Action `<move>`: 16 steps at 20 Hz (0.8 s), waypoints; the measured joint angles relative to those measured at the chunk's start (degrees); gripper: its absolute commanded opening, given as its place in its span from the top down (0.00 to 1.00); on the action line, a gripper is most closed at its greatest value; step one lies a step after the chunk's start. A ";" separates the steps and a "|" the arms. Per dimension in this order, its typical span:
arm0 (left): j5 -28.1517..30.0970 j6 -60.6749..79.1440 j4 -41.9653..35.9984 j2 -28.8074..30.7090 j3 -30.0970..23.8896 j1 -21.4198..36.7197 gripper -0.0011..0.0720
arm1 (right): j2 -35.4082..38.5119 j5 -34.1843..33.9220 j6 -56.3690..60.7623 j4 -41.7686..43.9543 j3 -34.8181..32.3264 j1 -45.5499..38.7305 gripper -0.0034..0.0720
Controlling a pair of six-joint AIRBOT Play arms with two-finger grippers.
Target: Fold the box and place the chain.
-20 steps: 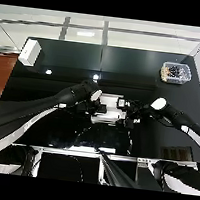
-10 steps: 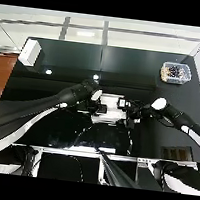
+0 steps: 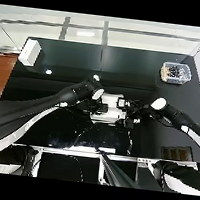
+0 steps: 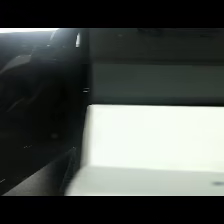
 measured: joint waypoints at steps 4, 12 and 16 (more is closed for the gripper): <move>-0.61 -0.02 1.01 0.00 0.07 0.00 0.95 | 0.00 0.02 0.00 -0.04 -0.02 0.00 0.93; -0.31 -0.09 1.29 0.07 0.11 0.00 0.95 | 0.00 0.04 0.02 -0.04 0.00 0.00 0.93; -0.33 0.00 1.33 0.00 0.11 0.00 0.95 | 0.00 0.02 0.02 -0.07 0.00 0.00 0.93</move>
